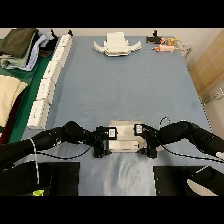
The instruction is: Fold the box.
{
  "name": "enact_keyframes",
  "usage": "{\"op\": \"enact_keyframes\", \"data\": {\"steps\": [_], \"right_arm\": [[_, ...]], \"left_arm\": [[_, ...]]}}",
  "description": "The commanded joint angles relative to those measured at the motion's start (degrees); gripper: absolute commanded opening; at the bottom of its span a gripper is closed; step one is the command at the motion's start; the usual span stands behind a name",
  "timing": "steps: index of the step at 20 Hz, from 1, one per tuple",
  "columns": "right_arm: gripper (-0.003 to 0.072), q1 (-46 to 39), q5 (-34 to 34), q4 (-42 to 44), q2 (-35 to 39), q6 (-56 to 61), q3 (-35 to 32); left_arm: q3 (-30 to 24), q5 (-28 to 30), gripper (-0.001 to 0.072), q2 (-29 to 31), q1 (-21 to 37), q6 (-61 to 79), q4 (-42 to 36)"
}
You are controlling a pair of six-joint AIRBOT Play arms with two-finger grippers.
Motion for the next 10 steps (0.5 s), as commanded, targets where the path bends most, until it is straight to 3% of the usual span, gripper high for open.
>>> {"op": "enact_keyframes", "data": {"steps": [1,3,5,10], "right_arm": [[0.0537,0.00,0.00,0.00,0.02,0.02,0.04],[0.0537,0.00,0.00,0.00,0.02,0.02,0.04],[0.0537,0.00,0.00,0.00,0.02,0.02,0.04],[0.0537,0.00,0.00,0.00,0.02,0.02,0.04]], "left_arm": [[0.04,0.50,0.0700,-0.04,-0.37,0.09,0.07],[0.07,0.50,0.0698,-0.04,-0.37,0.09,0.07],[0.04,0.50,0.0523,-0.04,-0.37,0.09,0.09],[0.07,0.50,0.0522,-0.04,-0.37,0.07,0.07]]}}
